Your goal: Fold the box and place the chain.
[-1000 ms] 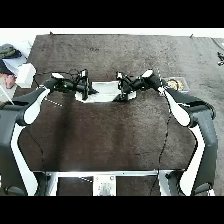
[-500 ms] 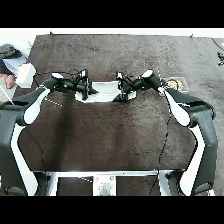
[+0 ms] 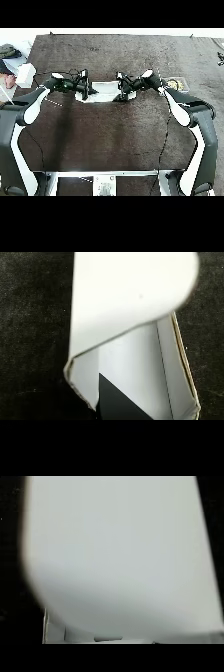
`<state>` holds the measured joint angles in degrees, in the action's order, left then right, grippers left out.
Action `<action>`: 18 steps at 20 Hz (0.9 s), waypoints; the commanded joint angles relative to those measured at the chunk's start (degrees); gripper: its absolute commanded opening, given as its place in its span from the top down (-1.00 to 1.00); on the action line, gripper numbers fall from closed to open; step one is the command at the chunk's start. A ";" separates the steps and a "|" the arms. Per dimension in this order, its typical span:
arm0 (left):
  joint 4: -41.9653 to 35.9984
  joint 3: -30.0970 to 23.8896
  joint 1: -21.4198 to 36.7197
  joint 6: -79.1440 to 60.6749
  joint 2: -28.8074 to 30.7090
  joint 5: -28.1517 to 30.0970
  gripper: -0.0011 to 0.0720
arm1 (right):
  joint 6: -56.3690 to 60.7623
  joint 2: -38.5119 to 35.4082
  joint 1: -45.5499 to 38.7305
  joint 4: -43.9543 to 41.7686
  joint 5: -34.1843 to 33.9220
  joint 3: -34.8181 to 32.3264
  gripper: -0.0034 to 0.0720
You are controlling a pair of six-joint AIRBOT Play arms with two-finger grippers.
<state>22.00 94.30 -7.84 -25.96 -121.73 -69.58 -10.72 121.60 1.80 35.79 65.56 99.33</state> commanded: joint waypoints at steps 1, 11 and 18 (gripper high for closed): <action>0.02 -0.02 -0.04 -0.02 -0.04 -0.31 0.64 | 0.02 0.02 0.02 -0.02 0.02 0.07 -0.03; 0.11 3.65 2.73 4.66 1.31 -6.32 -0.10 | 0.02 0.02 0.02 -0.02 0.02 0.07 -0.03; -0.17 9.38 9.03 11.61 1.42 -20.57 0.94 | 0.02 0.02 0.02 -0.02 0.02 0.07 -0.03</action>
